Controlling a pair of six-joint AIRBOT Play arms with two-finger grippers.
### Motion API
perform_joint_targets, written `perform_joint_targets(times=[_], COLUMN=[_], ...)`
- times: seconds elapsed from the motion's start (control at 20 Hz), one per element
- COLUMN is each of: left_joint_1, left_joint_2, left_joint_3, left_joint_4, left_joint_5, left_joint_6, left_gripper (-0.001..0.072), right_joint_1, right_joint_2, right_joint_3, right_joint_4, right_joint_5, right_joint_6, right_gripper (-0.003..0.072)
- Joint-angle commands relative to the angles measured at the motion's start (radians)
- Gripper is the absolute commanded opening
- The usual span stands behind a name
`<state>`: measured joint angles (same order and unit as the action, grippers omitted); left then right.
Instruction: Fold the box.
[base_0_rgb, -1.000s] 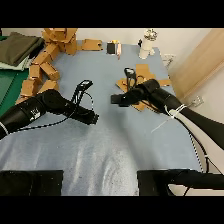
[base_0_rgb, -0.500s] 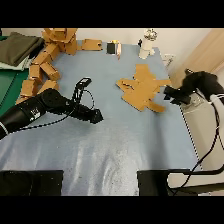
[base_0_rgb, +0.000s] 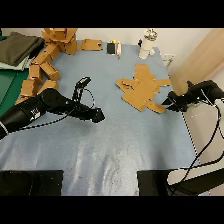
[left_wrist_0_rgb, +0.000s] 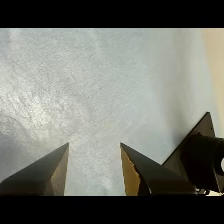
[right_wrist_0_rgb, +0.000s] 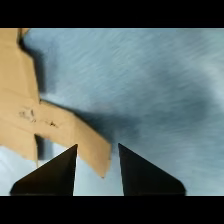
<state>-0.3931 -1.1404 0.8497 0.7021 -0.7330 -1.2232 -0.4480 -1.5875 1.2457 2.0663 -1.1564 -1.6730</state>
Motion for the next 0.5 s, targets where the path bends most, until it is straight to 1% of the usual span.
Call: perform_joint_targets(times=[0.0,0.1,0.15,0.2,0.25,0.3,0.4,0.45], left_joint_1=[0.001,0.002,0.002,0.002,0.002,0.002,0.002,0.002], left_joint_2=[0.0,0.0,0.0,0.0,0.0,0.0,0.0,0.0], left_joint_3=[0.001,0.001,0.001,0.001,0.001,0.001,0.001,0.001], left_joint_4=[-0.008,-0.008,-0.01,-0.01,-0.011,-0.011,-0.011,-0.011], left_joint_5=[-0.002,-0.005,-0.011,-0.017,-0.027,-0.036,-0.045,-0.046], left_joint_6=[-0.008,-0.008,-0.008,-0.008,-0.008,-0.008,-0.008,-0.008], left_gripper=[0.051,0.051,0.051,0.051,0.051,0.051,0.0509,0.0509], right_joint_1=[0.034,0.066,0.082,0.095,0.109,0.122,0.136,0.143], right_joint_2=[-0.019,-0.03,-0.037,-0.041,-0.04,-0.038,-0.038,-0.038], right_joint_3=[0.0,0.0,0.0,0.0,0.001,0.004,0.013,0.014], right_joint_4=[0.045,0.051,0.065,0.081,0.088,0.089,0.093,0.093], right_joint_5=[-0.048,-0.047,-0.045,-0.042,-0.028,-0.01,0.015,0.015], right_joint_6=[-0.041,-0.057,-0.065,-0.077,-0.085,-0.089,-0.092,-0.095], right_gripper=[0.0404,0.0403,0.0387,0.0339,0.0336,0.0311,0.0148,0.0038])
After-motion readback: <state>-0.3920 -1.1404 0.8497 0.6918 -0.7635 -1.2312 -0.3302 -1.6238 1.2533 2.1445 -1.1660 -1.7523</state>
